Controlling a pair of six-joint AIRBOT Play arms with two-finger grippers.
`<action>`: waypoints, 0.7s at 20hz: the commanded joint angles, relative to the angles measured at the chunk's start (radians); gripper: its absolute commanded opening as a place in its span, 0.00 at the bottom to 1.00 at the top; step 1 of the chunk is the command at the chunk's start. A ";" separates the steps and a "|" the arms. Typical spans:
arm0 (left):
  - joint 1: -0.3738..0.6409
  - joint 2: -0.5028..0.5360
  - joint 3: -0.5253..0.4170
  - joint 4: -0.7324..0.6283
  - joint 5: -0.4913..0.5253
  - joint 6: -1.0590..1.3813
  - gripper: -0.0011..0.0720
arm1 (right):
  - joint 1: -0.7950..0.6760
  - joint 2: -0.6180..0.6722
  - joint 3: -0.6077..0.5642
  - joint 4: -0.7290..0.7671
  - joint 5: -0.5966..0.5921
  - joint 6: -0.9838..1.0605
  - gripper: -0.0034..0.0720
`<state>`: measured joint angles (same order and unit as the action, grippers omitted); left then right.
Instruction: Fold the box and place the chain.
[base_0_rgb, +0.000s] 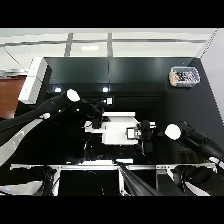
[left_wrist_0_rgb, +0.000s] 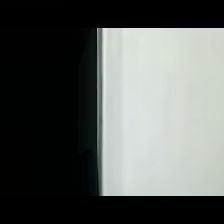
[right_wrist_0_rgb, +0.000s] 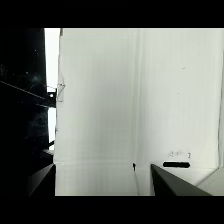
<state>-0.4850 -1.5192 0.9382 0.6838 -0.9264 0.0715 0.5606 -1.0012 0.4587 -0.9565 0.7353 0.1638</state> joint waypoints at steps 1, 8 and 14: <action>-0.002 -0.011 0.001 0.000 -0.001 -0.008 0.05 | 0.009 -0.017 0.000 0.007 -0.047 -0.003 0.95; -0.011 -0.038 0.013 0.008 -0.001 -0.053 0.05 | 0.009 -0.026 0.000 0.007 -0.040 -0.004 0.95; -0.011 -0.038 0.022 0.008 -0.002 -0.053 0.05 | -0.019 0.004 0.033 0.037 -0.040 0.008 0.95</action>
<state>-0.4953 -1.5566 0.9577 0.6933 -0.9260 0.0219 0.5598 -1.0145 0.4706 -0.9234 0.7074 0.1642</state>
